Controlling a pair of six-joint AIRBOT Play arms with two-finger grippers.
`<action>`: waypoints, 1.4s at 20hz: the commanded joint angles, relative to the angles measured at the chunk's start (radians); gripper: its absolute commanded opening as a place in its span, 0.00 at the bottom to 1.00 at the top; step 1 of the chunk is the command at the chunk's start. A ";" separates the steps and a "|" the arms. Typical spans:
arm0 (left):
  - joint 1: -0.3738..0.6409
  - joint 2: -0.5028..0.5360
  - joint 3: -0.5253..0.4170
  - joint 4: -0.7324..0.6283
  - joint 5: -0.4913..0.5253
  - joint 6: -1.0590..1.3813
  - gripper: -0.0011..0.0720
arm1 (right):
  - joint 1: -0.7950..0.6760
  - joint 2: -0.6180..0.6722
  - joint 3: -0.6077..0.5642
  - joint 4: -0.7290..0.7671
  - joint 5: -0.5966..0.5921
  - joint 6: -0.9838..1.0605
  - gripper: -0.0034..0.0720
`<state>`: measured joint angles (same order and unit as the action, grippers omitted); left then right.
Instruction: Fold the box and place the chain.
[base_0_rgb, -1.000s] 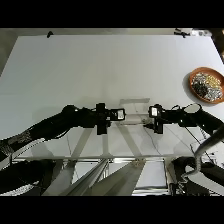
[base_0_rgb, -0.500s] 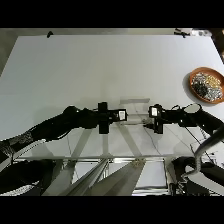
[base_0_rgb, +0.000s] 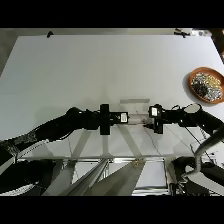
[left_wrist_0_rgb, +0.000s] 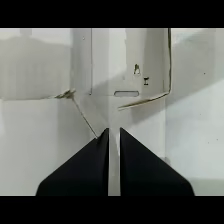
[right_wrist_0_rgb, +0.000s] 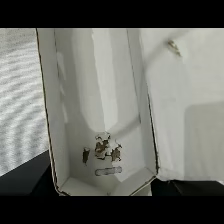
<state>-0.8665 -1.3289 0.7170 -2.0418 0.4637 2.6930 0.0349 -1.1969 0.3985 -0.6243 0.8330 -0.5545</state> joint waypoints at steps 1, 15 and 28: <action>-0.027 -0.003 0.000 -0.005 -0.060 0.000 0.11 | -0.001 0.000 0.001 0.000 0.000 0.000 0.62; -0.108 -0.008 0.000 -0.012 -0.199 -0.005 0.15 | -0.001 0.000 0.001 0.000 0.000 0.000 0.62; -0.108 -0.055 0.000 -0.011 -0.270 -0.031 0.65 | -0.001 0.000 0.001 0.000 0.000 0.000 0.62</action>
